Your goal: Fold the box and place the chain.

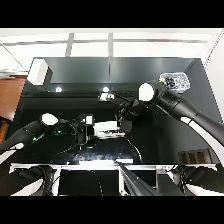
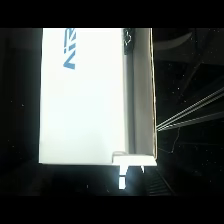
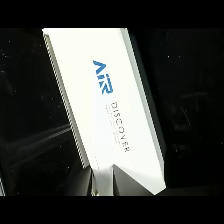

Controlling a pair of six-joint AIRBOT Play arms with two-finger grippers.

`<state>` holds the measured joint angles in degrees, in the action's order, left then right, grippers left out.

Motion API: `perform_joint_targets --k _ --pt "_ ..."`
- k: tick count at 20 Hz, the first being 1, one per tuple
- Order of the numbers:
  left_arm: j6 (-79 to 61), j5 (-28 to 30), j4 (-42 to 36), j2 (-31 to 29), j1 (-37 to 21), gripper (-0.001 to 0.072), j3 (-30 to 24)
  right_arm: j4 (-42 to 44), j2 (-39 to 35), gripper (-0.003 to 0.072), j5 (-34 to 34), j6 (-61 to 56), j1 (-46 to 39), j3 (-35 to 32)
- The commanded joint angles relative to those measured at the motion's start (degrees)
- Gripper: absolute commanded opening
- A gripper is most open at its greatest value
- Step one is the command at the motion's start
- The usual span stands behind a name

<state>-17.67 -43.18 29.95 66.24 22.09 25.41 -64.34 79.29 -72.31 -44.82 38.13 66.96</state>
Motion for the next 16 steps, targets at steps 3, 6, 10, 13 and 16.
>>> perform_joint_targets --k 3,6,10,13,16 --pt "0.0 -0.1 0.0 0.0 0.0 0.0533 0.0 -0.7 0.0 0.0151 -0.8 -1.3 0.3 0.0" --pt "0.0 -0.1 0.0 0.0 0.0 0.0533 0.0 -0.8 0.0 0.0151 -0.8 -1.3 0.3 0.0" --pt "0.0 -0.1 0.0 0.0 0.0 0.0533 0.0 -1.3 0.0 0.022 -0.5 -2.4 0.3 0.0" --pt "0.0 -0.1 0.0 0.0 0.0 0.0532 0.0 -2.9 0.0 0.0219 -0.5 -2.9 0.5 0.0" --pt "0.0 -0.1 0.0 0.0 0.0 0.0533 0.0 -3.4 0.0 0.0218 -0.4 -3.0 1.5 0.0"
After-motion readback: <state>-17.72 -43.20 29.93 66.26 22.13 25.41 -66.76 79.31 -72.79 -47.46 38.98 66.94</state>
